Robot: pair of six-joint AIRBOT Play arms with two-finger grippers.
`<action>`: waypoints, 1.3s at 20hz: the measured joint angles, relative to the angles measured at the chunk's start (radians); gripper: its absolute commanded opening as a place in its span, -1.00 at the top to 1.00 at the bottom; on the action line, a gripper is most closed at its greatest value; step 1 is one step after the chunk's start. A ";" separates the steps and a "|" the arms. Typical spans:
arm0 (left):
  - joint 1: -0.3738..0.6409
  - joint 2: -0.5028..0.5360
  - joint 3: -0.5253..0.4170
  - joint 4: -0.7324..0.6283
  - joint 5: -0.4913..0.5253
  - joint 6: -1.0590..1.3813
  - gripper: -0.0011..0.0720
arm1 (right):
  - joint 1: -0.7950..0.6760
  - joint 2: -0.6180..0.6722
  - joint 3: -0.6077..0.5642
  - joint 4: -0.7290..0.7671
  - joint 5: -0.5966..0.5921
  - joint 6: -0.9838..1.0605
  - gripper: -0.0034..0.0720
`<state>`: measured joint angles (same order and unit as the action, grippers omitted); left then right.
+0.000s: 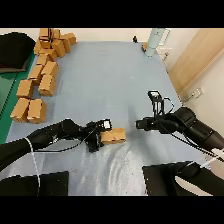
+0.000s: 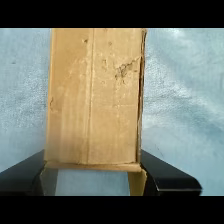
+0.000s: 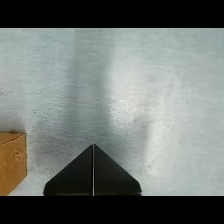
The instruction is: Fold the box.
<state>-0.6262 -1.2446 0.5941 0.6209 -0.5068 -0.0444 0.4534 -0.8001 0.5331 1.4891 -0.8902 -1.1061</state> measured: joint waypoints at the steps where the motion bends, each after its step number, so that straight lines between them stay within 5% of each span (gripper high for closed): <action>1: 0.004 0.010 0.000 0.003 -0.010 -0.011 -0.27 | -0.001 -0.012 0.000 -0.001 0.000 0.014 0.90; 10: 0.181 0.113 0.004 0.088 -0.038 -0.211 -0.27 | -0.012 -0.077 0.000 -0.001 0.056 0.106 0.90; 16: 0.432 0.128 0.004 0.283 -0.087 -0.567 -0.27 | -0.013 -0.083 0.000 -0.002 0.067 0.114 0.89; 26: 0.790 0.130 0.004 0.351 -0.152 -0.772 -0.27 | -0.012 -0.084 0.000 -0.002 0.069 0.115 0.90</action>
